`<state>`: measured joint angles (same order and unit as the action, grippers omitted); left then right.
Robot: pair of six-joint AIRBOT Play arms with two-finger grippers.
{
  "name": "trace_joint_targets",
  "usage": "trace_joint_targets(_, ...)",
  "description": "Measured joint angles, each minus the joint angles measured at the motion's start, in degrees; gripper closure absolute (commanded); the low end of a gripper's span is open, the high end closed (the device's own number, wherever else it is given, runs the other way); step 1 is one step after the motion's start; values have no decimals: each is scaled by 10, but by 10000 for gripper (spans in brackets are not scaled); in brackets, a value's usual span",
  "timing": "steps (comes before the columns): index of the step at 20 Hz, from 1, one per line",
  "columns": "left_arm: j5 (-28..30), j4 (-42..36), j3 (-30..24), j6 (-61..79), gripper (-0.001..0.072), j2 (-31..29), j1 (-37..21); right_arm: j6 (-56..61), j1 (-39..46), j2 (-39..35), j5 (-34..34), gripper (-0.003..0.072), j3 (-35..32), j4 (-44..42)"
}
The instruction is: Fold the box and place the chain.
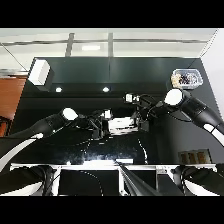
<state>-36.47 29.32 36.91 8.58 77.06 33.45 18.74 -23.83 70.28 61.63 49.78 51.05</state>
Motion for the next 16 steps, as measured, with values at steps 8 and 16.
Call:
trace_joint_targets(8, 0, 0, 0, 0, 360, 0, 0, 10, 0, -1, 0, 367, 0, 2)
trace_joint_targets(16, 0, 0, 0, -1, 360, 0, 0, 19, 0, -8, 5, 369, 1, 2)
